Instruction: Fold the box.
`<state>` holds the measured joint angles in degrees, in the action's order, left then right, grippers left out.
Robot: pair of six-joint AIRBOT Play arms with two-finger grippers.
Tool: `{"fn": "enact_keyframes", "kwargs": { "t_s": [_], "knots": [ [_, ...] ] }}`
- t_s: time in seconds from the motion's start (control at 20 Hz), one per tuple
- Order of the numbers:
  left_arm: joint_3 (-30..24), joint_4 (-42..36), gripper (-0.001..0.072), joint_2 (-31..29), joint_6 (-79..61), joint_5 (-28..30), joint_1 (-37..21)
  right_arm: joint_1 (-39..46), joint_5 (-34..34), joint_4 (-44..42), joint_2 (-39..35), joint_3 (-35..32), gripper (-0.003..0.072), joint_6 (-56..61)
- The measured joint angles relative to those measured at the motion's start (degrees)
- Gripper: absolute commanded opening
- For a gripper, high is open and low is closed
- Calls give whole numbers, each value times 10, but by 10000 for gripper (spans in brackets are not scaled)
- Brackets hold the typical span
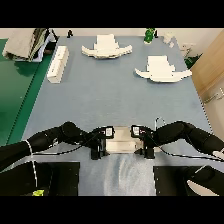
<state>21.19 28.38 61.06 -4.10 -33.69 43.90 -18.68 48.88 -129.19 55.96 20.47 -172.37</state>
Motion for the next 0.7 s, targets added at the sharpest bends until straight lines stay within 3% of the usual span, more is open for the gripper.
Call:
{"fn": "enact_keyframes", "kwargs": {
  "t_s": [0.7],
  "knots": [
    [-4, 9, 696, -23, -10, -3, -14, 0, 0, 0, 0, 0, 509, 0]
  ]
}}
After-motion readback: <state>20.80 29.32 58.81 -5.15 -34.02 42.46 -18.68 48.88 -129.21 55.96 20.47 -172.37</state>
